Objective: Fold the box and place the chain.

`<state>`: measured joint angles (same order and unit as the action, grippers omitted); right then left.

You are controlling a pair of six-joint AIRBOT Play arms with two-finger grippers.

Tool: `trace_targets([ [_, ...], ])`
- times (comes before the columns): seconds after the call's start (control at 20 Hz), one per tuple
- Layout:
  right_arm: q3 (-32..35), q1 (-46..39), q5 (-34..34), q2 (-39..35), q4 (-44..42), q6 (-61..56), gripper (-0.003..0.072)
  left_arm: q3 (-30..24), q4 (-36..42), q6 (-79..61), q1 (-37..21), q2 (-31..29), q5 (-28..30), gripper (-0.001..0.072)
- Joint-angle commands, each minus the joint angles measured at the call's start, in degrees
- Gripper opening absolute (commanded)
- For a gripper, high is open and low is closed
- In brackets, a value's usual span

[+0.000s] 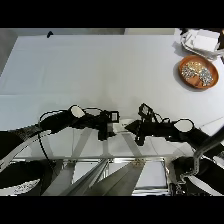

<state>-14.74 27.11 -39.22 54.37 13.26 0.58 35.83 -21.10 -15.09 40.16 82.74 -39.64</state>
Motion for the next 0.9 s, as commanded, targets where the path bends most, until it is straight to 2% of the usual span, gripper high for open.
trace_targets([
  [0.0,2.0,0.0,0.1,0.2,0.0,1.0,0.0012,0.0,0.1,0.0,0.0,0.0,0.0,0.0311],
  [0.3,3.0,0.0,1.3,0.2,-0.3,1.6,0.0012,0.0,0.1,0.0,-0.1,0.0,0.0,0.0311],
  [0.45,2.3,0.0,1.0,-0.1,-3.6,4.2,0.0013,0.0,0.1,0.0,-0.1,0.0,0.0,0.0311],
  [0.65,-5.9,0.0,-0.6,-3.0,-3.1,-0.5,0.0016,0.0,0.1,0.0,-0.1,0.0,0.0,0.0311],
  [0.75,-11.7,-0.1,1.1,-4.7,7.6,-13.0,0.0015,0.0,0.1,0.0,-0.1,0.0,0.0,0.0311],
  [0.85,-17.5,-1.8,0.9,-5.3,27.6,-35.2,0.0015,0.0,0.1,0.0,0.0,0.0,0.0,0.0311],
])
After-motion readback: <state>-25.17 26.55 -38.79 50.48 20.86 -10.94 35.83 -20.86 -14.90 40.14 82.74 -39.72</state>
